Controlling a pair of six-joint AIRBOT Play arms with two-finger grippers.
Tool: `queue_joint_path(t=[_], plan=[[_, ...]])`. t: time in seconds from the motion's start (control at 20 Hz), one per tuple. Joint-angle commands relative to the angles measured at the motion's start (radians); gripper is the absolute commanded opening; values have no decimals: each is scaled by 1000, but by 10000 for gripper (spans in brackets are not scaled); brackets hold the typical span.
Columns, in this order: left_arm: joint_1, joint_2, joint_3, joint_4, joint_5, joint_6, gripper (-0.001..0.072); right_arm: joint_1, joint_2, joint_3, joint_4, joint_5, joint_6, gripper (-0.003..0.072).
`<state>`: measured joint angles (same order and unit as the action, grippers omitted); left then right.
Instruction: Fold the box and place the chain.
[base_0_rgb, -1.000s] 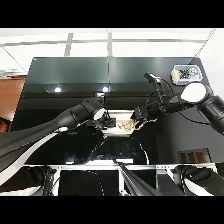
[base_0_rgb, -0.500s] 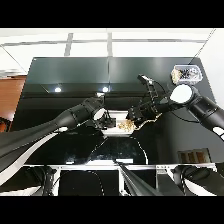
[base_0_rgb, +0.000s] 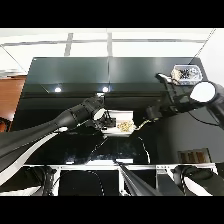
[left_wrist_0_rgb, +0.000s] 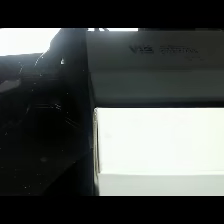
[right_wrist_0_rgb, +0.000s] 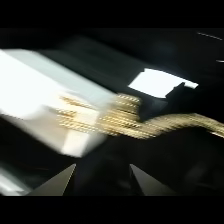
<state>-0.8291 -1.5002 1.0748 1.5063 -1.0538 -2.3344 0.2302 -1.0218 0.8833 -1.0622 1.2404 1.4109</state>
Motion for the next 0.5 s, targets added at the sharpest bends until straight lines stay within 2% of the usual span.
queue_joint_path(t=[0.0,0.05,0.1,0.15,0.25,0.35,0.45], plan=[[0,0,0,0,2,0,28,-100,80,-124,-154,-83,-148,382],[0,0,0,0,1,0,28,-96,81,-171,-122,-138,-245,401],[0,0,0,0,1,0,28,-79,80,-222,-89,-207,-345,642],[0,0,0,0,2,0,28,-53,76,-257,-78,-261,-415,696],[0,0,0,0,2,0,28,11,62,-309,-83,-355,-548,695],[0,0,0,0,2,0,28,74,58,-333,-80,-391,-892,694],[0,0,0,0,3,0,28,79,31,-333,91,-446,-1112,694]])
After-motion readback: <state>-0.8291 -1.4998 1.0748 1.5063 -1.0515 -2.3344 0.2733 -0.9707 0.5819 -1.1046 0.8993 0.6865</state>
